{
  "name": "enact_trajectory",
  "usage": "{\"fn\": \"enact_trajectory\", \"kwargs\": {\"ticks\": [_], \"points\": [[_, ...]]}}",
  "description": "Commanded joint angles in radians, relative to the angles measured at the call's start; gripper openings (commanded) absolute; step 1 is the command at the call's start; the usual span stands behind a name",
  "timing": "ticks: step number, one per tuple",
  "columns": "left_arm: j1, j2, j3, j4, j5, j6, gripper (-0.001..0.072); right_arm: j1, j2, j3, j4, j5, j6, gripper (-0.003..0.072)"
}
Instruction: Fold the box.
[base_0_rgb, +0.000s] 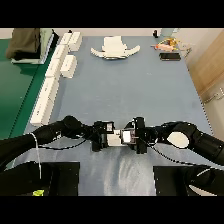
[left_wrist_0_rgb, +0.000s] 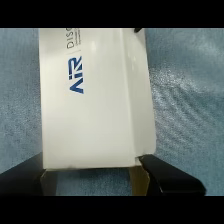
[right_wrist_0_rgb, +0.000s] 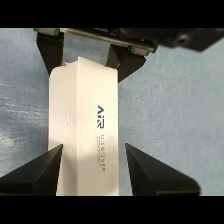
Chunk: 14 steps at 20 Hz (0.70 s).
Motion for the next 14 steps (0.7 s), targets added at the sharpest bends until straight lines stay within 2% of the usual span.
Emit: {"fn": "enact_trajectory", "kwargs": {"ticks": [1, 14], "points": [[-0.001, 0.001, 0.0, 0.001, -0.004, 0.003, 0.0594, -0.001, -0.001, 0.011, -0.018, -0.008, 0.0, 0.0581], [-0.001, 0.001, 0.0, 0.001, -0.004, 0.003, 0.0595, -0.001, 0.007, 0.035, -0.068, -0.032, 0.001, 0.0579]]}}
